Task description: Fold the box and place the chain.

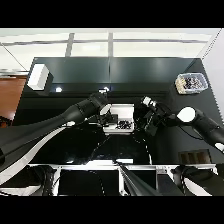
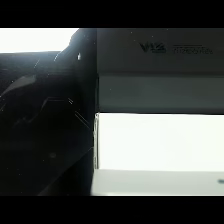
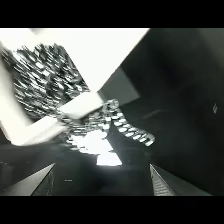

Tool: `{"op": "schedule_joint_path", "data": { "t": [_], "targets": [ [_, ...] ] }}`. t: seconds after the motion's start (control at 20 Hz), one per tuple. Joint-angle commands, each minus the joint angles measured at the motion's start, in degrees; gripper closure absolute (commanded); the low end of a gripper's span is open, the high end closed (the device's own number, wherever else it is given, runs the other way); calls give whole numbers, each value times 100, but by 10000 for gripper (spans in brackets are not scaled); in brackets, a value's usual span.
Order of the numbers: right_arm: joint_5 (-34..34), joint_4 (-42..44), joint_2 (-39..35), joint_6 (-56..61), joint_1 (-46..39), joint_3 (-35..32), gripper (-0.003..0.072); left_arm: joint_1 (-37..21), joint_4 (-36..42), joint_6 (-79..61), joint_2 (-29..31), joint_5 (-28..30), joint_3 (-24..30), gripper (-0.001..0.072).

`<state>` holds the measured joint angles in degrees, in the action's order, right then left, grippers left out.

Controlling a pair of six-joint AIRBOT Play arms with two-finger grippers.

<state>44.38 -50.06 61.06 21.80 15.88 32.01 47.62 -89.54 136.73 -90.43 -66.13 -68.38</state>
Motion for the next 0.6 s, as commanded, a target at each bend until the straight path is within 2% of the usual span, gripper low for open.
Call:
{"op": "schedule_joint_path", "data": {
  "t": [0.0,0.15,0.55],
  "targets": [
    [-448,863,546,-2234,0,-118,-34,-4,0,0,-11,0,4,681],
    [-435,1582,855,-3252,-7,-118,-34,-2,0,0,-13,-4,4,681],
    [-481,1668,1069,-3528,-4,-118,-34,0,2,0,-13,-2,4,681]
  ]
}}
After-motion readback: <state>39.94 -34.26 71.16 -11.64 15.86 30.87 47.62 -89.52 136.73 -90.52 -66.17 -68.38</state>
